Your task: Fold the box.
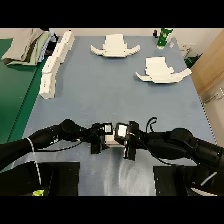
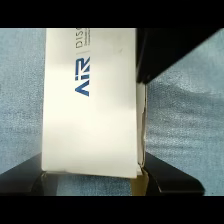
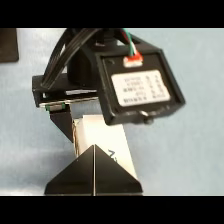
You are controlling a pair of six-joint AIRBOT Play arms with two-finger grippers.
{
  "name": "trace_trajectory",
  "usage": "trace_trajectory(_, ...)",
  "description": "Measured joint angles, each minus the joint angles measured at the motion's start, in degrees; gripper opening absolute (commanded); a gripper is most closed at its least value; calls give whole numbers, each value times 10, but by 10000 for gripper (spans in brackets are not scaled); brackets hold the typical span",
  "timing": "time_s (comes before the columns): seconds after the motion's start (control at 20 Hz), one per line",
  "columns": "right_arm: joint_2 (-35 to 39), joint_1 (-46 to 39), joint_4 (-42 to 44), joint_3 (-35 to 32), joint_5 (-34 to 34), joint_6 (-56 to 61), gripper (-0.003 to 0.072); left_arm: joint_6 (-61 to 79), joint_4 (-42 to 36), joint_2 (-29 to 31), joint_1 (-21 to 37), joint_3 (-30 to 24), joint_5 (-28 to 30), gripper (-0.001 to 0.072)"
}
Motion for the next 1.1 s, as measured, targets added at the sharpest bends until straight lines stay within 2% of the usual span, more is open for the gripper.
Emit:
trace_trajectory(0.25, 96, 23, 89, -127, 206, 90, 5, 0, 0, 0, 0, 0, 0, 468)
trace_trajectory(0.4, 119, 41, 106, -172, 276, 146, 5, 0, 0, 0, 0, 0, 0, 468)
trace_trajectory(0.65, 104, 50, 113, -195, 304, 182, 5, 0, 0, 0, 0, 0, 0, 468)
trace_trajectory(1.1, 59, 51, 114, -200, 293, 223, 5, 0, 0, 0, 0, 0, 0, 468)
